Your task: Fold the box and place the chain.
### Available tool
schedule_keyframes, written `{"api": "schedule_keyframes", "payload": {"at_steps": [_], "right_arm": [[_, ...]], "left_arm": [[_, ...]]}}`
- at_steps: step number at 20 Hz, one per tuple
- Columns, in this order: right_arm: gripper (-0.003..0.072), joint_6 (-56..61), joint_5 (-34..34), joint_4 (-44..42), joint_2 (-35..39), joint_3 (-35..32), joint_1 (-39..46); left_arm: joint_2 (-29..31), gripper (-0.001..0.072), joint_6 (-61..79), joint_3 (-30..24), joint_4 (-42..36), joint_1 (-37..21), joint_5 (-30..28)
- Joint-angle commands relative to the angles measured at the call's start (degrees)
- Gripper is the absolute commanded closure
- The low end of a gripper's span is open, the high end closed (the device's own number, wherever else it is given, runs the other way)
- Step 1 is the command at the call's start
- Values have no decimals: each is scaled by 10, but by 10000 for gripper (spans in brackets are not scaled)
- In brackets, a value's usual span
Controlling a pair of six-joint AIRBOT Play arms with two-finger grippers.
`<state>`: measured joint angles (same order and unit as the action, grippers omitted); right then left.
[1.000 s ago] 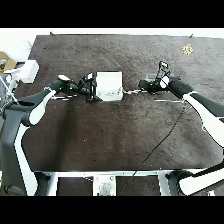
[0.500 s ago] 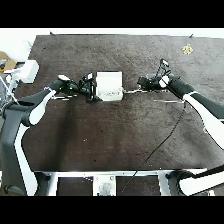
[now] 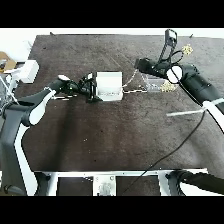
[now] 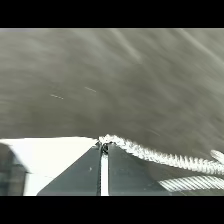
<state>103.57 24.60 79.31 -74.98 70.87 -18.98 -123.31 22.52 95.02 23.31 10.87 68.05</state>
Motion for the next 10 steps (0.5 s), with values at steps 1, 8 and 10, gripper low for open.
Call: {"api": "schedule_keyframes", "payload": {"at_steps": [1, 8, 10], "right_arm": [[685, -9, -57, 4, 46, 9, -49], [685, -6, -96, 3, 10, 26, -126], [685, 2, -93, 3, -17, 26, -140]], "left_arm": [[0, 368, 0, 0, 0, 0, 0], [0, 369, 0, 0, 0, 0, 0], [0, 368, 0, 0, 0, 0, 0]]}}
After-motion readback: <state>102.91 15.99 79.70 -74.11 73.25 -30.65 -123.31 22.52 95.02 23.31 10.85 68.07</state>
